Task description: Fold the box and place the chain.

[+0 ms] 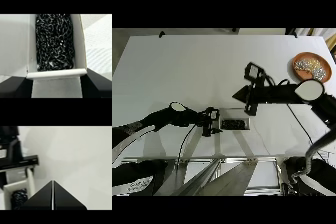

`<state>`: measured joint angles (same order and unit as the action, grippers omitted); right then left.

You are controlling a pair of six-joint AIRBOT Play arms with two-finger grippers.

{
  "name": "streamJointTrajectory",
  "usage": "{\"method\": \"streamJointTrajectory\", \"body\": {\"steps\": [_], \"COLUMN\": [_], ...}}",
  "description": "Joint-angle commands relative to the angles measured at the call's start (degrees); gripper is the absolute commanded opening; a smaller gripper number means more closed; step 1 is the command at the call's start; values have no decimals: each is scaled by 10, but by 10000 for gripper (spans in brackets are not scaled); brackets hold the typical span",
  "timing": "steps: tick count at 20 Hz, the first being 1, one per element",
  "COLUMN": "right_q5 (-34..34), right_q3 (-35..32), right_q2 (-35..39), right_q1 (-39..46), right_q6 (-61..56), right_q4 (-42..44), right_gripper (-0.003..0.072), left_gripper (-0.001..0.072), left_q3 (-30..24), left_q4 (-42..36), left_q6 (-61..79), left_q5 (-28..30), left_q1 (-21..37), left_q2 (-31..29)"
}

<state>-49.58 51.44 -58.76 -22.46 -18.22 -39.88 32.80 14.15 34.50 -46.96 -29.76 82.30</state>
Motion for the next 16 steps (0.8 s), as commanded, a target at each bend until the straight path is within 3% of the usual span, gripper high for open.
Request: {"method": "streamJointTrajectory", "body": {"steps": [1,4,7,9,12,16], "right_q5": [-40,-114,-141,-141,-154,-167], "right_q3": [38,38,38,36,36,3], "right_q2": [-39,-120,-172,-180,-179,-159], "right_q1": [52,48,23,8,-10,-35], "right_q6": [-36,-49,-49,-45,-42,-5], "right_q4": [-35,-54,-52,-54,-54,-49], "right_gripper": [17,17,17,25,179,189], "left_gripper": [212,212,212,212,212,212], "left_q3": [0,0,0,0,0,0], "left_q4": [0,0,0,0,0,0], "left_q6": [0,0,0,0,0,0], "left_q5": [0,0,0,0,0,0], "left_q1": [0,0,0,0,0,0], "left_q2": [0,0,0,0,0,0]}}
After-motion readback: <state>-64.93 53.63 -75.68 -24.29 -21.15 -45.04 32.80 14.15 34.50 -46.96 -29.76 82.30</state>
